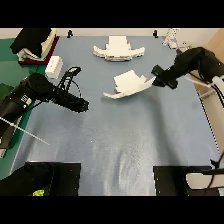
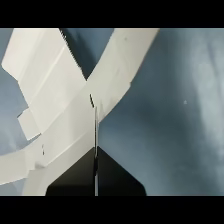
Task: Fold the box.
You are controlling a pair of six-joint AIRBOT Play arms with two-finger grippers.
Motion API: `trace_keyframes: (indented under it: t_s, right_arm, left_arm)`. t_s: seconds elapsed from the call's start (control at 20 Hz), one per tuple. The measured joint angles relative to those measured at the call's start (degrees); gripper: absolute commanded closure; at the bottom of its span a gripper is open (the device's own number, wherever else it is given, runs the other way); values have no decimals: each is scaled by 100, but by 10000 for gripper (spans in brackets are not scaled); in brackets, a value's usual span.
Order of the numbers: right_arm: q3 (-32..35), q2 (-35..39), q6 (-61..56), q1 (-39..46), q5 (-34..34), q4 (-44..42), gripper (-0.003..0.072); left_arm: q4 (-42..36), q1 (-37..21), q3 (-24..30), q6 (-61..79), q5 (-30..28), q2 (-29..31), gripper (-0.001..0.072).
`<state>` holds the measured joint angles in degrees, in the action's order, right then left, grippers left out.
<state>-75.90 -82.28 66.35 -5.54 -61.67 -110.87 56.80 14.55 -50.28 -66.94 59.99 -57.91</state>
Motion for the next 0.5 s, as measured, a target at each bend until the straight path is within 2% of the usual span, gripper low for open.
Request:
trace_keyframes:
  t_s: [0.25,0.3,0.35,0.4,0.5]
  right_arm:
    - [2087,1790,-1534,-1294,372,776,671]
    - [2387,2024,-1886,-1547,426,984,552]
    - [2647,2203,-2179,-1786,435,1193,238]
    - [2872,2343,-2424,-2006,459,1366,154]
    - [3141,2507,-2719,-2308,439,1561,156]
  left_arm:
    - [0,0,0,0,0,0,697]
    - [0,0,0,0,0,0,697]
    - [0,0,0,0,0,0,697]
    - [-2,0,0,0,0,0,696]
    - [0,0,0,0,0,0,697]
